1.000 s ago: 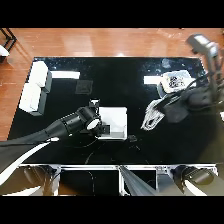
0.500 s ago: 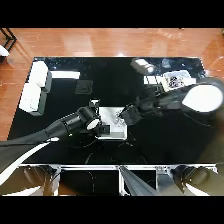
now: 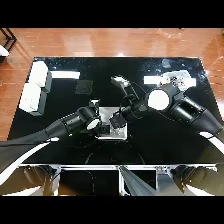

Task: Fold the box and place the chain.

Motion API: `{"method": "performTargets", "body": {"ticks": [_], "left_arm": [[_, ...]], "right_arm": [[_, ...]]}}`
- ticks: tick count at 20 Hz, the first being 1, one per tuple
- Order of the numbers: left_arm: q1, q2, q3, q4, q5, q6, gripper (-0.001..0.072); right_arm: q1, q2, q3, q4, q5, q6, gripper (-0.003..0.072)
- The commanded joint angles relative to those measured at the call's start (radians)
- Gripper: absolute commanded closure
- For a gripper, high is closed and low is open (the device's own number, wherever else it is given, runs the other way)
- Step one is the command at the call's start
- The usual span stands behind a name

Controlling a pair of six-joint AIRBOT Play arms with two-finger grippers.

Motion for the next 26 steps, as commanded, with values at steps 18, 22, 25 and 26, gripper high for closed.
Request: {"method": "performTargets", "body": {"ticks": [18, 22, 25, 26], "left_arm": [[-0.009, 0.063, 0.092, 0.012, -0.126, 0.066, 0.0091], [-0.069, 0.235, 0.092, 0.082, -0.248, 0.217, 0.0079], [-0.121, 0.358, 0.075, 0.272, -0.534, 0.232, 0.0077], [-0.119, 0.390, 0.059, 0.289, -0.583, 0.264, 0.0077]], "right_arm": [[-0.433, 0.335, -0.050, -0.303, 0.192, -0.048, -0.0021], [-0.431, 0.308, -0.108, -0.209, 0.048, -0.098, -0.0022], [-0.354, 0.259, -0.108, -0.126, -0.089, -0.153, -0.0021], [-0.321, 0.227, -0.106, -0.132, -0.146, -0.152, -0.0021]]}}
